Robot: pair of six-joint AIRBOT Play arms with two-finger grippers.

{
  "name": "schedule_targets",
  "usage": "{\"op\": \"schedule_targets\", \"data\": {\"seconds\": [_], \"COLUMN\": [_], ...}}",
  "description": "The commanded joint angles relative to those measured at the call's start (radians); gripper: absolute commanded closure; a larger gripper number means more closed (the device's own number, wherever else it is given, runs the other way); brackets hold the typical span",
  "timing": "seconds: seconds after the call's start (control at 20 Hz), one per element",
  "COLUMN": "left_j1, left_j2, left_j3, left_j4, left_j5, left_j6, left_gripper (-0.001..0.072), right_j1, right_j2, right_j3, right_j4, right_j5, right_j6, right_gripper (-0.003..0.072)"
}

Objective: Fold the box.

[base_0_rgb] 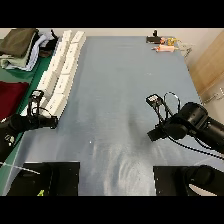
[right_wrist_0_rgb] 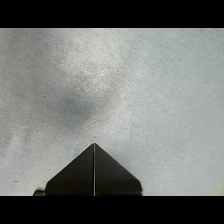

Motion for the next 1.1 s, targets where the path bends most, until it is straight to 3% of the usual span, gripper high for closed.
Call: {"op": "schedule_targets", "data": {"seconds": [0.0,0.35,1.05], "left_j1": [0.009,0.007,0.007], "left_j2": [-0.08,-0.18,-0.183], "left_j3": [0.001,0.001,0.001], "left_j4": [0.004,-0.015,-0.023], "left_j5": [0.064,0.136,0.132], "left_j6": [-0.005,-0.005,-0.006], "left_gripper": [0.0184,0.0184,0.0185], "right_j1": [0.0,0.0,0.0], "right_j2": [0.0,0.0,0.0], "right_j3": [0.001,0.001,0.001], "right_j4": [0.0,0.0,0.0], "right_j5": [0.0,0.0,0.0], "right_j6": [0.0,0.0,0.0], "right_gripper": [0.0683,0.0683,0.0683]}}
